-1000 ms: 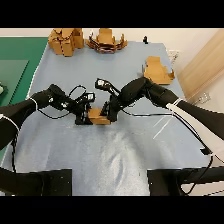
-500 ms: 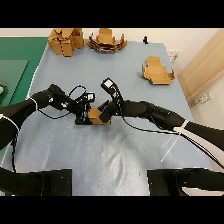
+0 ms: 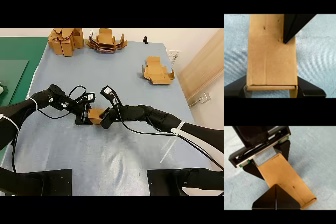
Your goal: Fold the box.
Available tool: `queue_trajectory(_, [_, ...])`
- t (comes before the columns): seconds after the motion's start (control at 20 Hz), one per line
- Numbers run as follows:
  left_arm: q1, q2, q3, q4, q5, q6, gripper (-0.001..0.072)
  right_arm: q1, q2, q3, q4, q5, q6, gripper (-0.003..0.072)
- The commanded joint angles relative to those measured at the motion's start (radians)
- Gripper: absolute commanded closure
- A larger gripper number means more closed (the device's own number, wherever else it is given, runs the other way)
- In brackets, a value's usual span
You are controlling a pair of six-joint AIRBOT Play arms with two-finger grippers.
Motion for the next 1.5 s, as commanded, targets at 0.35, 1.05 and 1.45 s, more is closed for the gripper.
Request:
queue_trajectory(0.35, [0.000, 0.000, 0.000, 0.000, -0.001, -0.002, 0.0483, 0.000, 0.032, -0.001, -0.031, 0.050, 0.004, 0.0680])
queue_trajectory(1.05, [0.101, 0.022, 0.253, 0.026, 0.334, -0.614, 0.0699, -0.239, 0.313, -0.009, -0.460, -0.113, 0.322, 0.0680])
queue_trajectory(1.45, [0.414, -0.169, 0.648, 0.405, 0.415, -1.276, 0.0703, -0.250, 0.304, -0.010, -0.464, -0.123, 0.369, 0.0680])
